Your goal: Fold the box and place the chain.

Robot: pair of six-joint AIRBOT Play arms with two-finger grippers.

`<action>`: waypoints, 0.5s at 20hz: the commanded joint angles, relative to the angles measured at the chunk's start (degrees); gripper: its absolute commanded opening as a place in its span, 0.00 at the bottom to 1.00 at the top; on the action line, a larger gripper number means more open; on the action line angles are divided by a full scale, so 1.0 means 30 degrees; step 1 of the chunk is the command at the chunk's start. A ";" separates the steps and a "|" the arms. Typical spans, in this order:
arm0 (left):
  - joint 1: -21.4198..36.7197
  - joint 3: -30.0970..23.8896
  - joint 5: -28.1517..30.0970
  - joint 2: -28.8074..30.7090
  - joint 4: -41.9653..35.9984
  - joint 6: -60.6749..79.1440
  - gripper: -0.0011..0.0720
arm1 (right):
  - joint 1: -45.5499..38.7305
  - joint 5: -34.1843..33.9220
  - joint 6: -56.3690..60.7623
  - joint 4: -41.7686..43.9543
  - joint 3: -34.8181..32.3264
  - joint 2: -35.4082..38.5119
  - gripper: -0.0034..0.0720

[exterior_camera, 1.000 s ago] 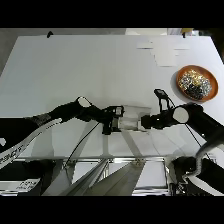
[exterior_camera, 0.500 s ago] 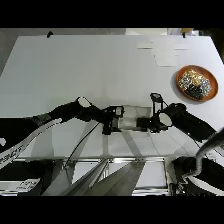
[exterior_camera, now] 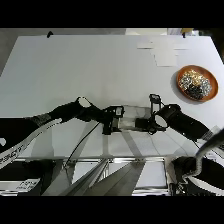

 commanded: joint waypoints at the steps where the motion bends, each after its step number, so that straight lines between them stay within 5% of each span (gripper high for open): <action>1: 0.0015 0.0015 -0.0029 0.0015 0.0015 0.0007 0.20 | 0.0036 0.0015 -0.0889 -0.0168 -0.0015 -0.0087 0.07; 5: 0.0015 0.0015 -0.0029 0.0015 0.0015 0.0007 0.20 | 0.0036 0.0000 -0.1552 -0.0525 -0.0015 -0.0087 0.07; 8: 0.0015 0.0015 -0.0029 0.0015 0.0007 0.0000 0.20 | 0.0036 -0.0007 -0.2841 -0.0554 -0.0015 -0.0015 0.40; 10: 0.0015 0.0015 -0.0029 0.0015 0.0015 0.0000 0.20 | 0.0036 -0.0029 -0.3060 -0.0546 0.0000 0.0036 0.42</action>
